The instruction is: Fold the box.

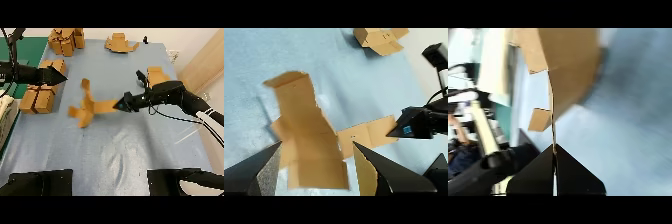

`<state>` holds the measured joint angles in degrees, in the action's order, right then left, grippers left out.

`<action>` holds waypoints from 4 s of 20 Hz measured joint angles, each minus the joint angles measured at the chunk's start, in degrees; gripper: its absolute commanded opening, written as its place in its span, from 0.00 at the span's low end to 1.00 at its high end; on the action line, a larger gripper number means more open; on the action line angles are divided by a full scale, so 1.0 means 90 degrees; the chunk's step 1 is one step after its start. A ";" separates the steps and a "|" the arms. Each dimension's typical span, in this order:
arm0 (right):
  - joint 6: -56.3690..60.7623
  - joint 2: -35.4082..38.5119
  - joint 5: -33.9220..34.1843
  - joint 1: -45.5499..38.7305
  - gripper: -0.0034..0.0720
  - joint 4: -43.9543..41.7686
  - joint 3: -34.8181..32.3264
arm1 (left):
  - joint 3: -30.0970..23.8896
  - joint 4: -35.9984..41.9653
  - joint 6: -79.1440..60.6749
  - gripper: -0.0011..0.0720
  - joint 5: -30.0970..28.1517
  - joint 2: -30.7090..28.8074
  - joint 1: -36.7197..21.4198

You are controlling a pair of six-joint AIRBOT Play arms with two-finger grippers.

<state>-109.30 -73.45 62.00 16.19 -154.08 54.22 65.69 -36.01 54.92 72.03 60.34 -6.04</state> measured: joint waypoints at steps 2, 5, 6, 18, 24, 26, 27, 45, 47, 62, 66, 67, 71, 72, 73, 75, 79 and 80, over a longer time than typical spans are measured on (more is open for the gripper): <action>0.0262 0.0000 0.0056 -0.0175 0.05 0.0668 -0.0112 | -0.0002 -0.0002 0.0000 0.97 0.0012 0.0075 0.0000; 0.0459 0.0000 0.0175 -0.0408 0.05 0.1535 -0.0189 | -0.0005 -0.0007 0.0000 0.97 0.0036 0.0267 0.0017; 0.0505 0.0000 0.0182 -0.0459 0.05 0.1736 -0.0199 | -0.0005 -0.0010 0.0000 0.97 0.0036 0.0350 0.0056; 0.0442 -0.0294 -0.0197 -0.0563 0.05 0.2344 -0.0223 | 0.0024 0.0719 -0.1003 0.97 -0.0707 0.3194 0.1137; 0.0299 -0.0345 -0.0180 -0.0563 0.05 0.2358 -0.0223 | 0.0733 0.1838 -0.1610 0.97 -0.0328 0.4852 0.1219; 0.0257 -0.0345 -0.0143 -0.0563 0.05 0.2358 -0.0223 | 0.1149 0.2086 -0.1712 0.97 -0.0029 0.5265 0.1231; 0.0243 -0.0345 -0.0119 -0.0563 0.05 0.2358 -0.0223 | 0.1355 0.2200 -0.1734 0.97 0.0143 0.5445 0.1231; 0.0192 -0.0347 -0.0053 -0.0563 0.05 0.2348 -0.0223 | 0.2348 0.1766 -0.2249 0.50 0.1591 0.6290 0.1331; 0.0192 -0.0347 -0.0053 -0.0563 0.05 0.2339 -0.0223 | 0.2348 0.1792 -0.2268 0.50 0.1455 0.6295 0.1358; 0.0189 -0.0291 -0.0177 -0.0563 0.09 0.2339 -0.0226 | 0.2438 0.2375 -0.3842 0.04 0.2021 0.6220 0.1401; 0.0185 -0.0095 -0.0272 -0.0563 0.49 0.2441 -0.0226 | 0.2463 0.2567 -0.4622 0.03 0.2480 0.6130 0.1418; 0.0187 -0.0015 -0.0270 -0.0561 0.49 0.2533 -0.0226 | 0.2465 0.2594 -0.4816 0.03 0.2501 0.6088 0.1428; 0.0214 0.0534 -0.0262 -0.0561 0.49 0.3330 -0.0226 | 0.2470 0.2533 -0.5571 0.03 0.2348 0.5814 0.1511; 0.0243 0.0712 -0.0245 -0.0554 0.49 0.3631 -0.0226 | 0.2467 0.2433 -0.5802 0.03 0.2256 0.5724 0.1552; 0.0260 0.0906 -0.0228 -0.0539 0.49 0.3956 -0.0228 | 0.2458 0.2322 -0.6018 0.03 0.2191 0.5649 0.1593; 0.0073 0.1377 -0.0223 -0.0401 0.49 0.4641 -0.0228 | 0.2414 0.2193 -0.6458 0.03 0.2089 0.5518 0.1681; -0.0799 0.2212 -0.0214 0.0287 0.49 0.5248 -0.0228 | 0.1972 0.2064 -0.7252 0.03 0.1780 0.5219 0.1824; -0.0996 0.2363 -0.0177 0.0546 0.49 0.5311 -0.0228 | 0.1775 0.2057 -0.7475 0.03 0.1644 0.5095 0.1838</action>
<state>-118.26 -52.18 60.40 21.10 -106.28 52.16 81.67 -17.50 -12.36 86.83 106.19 10.50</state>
